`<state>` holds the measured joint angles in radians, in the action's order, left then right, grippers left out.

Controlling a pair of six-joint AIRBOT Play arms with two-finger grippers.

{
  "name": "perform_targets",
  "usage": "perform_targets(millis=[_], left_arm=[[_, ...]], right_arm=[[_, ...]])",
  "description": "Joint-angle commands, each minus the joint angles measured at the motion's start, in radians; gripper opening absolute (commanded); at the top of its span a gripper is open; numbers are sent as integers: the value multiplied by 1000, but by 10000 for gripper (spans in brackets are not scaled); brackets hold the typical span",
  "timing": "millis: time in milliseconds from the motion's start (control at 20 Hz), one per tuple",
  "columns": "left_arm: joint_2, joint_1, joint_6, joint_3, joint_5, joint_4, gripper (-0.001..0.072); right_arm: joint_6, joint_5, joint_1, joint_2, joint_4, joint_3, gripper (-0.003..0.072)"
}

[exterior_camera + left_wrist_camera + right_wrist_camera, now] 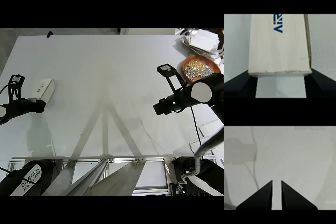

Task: Fold the box and place the chain.

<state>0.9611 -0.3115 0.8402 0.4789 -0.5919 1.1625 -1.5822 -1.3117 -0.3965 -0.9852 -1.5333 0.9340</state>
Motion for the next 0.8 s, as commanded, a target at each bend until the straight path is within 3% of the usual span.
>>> perform_targets(millis=[0, 150, 250, 350, 400, 550, 750], left_arm=[[22, -8, 21, 0, -39, 25, 60], [22, -8, 21, 0, -75, 25, 300], [22, -8, 21, 0, -98, 25, 378], [21, -8, 21, 0, -114, 25, 617], [20, -8, 21, 1, -116, 25, 696], [-11, -6, 20, 1, -122, 25, 697], [-140, 2, 21, 1, -123, 24, 696]], right_arm=[[0, 11, 0, 0, 1, 0, 130], [0, 11, 0, 0, 0, 0, 130], [0, 11, 0, 0, 0, 0, 130], [0, 11, 0, 0, 0, 0, 130], [0, 10, 0, 0, 0, 0, 130], [0, 10, 0, 0, 1, 0, 131], [0, 21, 0, 0, 1, 0, 134]])
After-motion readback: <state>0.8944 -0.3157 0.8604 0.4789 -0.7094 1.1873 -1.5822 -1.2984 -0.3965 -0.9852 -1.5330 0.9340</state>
